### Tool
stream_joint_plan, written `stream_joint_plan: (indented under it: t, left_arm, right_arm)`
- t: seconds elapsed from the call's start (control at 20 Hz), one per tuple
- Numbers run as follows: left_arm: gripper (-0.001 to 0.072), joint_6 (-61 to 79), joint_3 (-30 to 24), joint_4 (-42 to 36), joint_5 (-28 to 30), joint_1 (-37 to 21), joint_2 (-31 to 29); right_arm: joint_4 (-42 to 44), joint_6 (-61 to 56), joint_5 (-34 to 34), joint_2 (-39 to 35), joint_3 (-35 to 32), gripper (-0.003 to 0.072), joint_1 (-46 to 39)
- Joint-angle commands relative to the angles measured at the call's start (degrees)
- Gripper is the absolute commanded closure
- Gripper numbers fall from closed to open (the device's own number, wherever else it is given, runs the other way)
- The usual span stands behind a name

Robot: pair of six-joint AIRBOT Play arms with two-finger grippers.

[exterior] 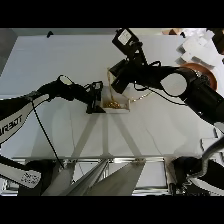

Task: Fold the box and place the chain.

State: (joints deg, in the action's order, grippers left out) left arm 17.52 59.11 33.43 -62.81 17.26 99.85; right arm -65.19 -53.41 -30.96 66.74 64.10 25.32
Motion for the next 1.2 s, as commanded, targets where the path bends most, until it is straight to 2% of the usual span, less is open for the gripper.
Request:
stream_joint_plan:
  t: [0.0,0.3,0.4,0.5,0.55,0.7,0.8,0.95,1.05,1.15]
  left_arm:
    - [0.0499,0.02,0.02,0.02,0.02,-0.02,-0.04]
    - [0.0499,0.02,0.02,0.02,0.02,-0.02,-0.04]
    - [0.0499,0.02,0.02,0.02,0.02,-0.02,-0.04]
    - [0.0499,0.02,0.04,0.02,0.02,-0.02,-0.04]
    - [0.0499,0.02,0.02,0.02,0.02,-0.02,-0.04]
    - [0.0499,0.02,0.04,0.02,0.02,-0.02,-0.04]
    - [0.0499,0.02,0.04,0.02,0.0,-0.02,-0.04]
    - [0.0499,0.02,0.02,0.02,0.02,-0.02,-0.04]
    - [0.0499,0.02,0.02,0.02,0.02,-0.02,-0.04]
    - [0.0499,0.02,0.02,0.02,0.02,-0.02,-0.04]
  right_arm:
    - [-5.55,-7.39,-5.4,0.48,-1.42,0.0677,-1.53]
    - [-5.53,-9.25,-6.36,0.59,-11.67,0.0675,-2.95]
    - [-5.53,-8.68,-6.4,1.11,-12.79,0.0658,-3.15]
    - [-5.03,-4.35,-6.12,1.18,-12.76,0.0455,-3.15]
    - [-4.83,-1.36,-6.08,1.18,-12.76,0.0425,-3.19]
    - [-3.69,7.45,-8.81,1.01,-12.76,0.042,-6.21]
    - [2.29,16.13,-13.29,0.9,-12.76,0.0387,-11.54]
    - [15.23,38.49,-21.7,1.05,-12.76,0.0382,-22.21]
    - [18.88,55.49,-25.29,2.62,-12.76,0.0231,-27.82]
    - [20.28,67.3,-25.92,5.9,-12.76,0.0231,-31.04]
